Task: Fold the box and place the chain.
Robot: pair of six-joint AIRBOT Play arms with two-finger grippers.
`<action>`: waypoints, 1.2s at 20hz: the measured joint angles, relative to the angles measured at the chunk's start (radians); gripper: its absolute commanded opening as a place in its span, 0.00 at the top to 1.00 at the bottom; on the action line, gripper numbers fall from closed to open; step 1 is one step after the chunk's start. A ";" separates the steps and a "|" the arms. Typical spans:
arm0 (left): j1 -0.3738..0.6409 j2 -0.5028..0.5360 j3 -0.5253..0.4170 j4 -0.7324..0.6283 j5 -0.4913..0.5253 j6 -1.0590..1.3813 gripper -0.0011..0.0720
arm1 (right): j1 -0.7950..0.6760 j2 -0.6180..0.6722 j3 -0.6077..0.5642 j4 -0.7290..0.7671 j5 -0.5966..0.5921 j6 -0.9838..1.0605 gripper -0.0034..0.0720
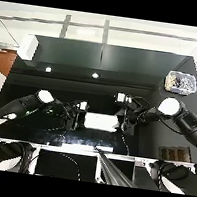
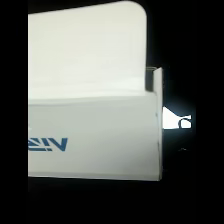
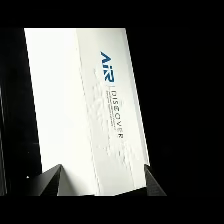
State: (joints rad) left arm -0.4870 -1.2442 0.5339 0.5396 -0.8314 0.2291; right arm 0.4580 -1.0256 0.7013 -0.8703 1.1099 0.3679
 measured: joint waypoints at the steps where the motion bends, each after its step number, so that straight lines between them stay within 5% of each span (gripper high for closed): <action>1: 0.000 0.000 0.000 0.000 0.000 0.000 0.45 | 0.011 0.000 0.000 -0.017 -0.007 0.017 0.21; 5: 0.000 0.000 0.000 0.000 0.000 0.000 0.45 | 0.047 -0.001 0.000 -0.068 -0.045 0.079 0.26; 6: 0.000 0.000 0.000 0.000 0.000 0.000 0.45 | 0.052 -0.002 0.000 -0.074 -0.053 0.089 0.42; 8: 0.000 0.000 0.000 -0.001 0.000 -0.002 0.45 | 0.057 -0.004 0.000 -0.084 -0.064 0.101 0.56; 24: 0.000 0.000 0.000 0.000 0.000 0.001 0.45 | 0.066 -0.006 -0.006 -0.076 -0.058 0.122 0.57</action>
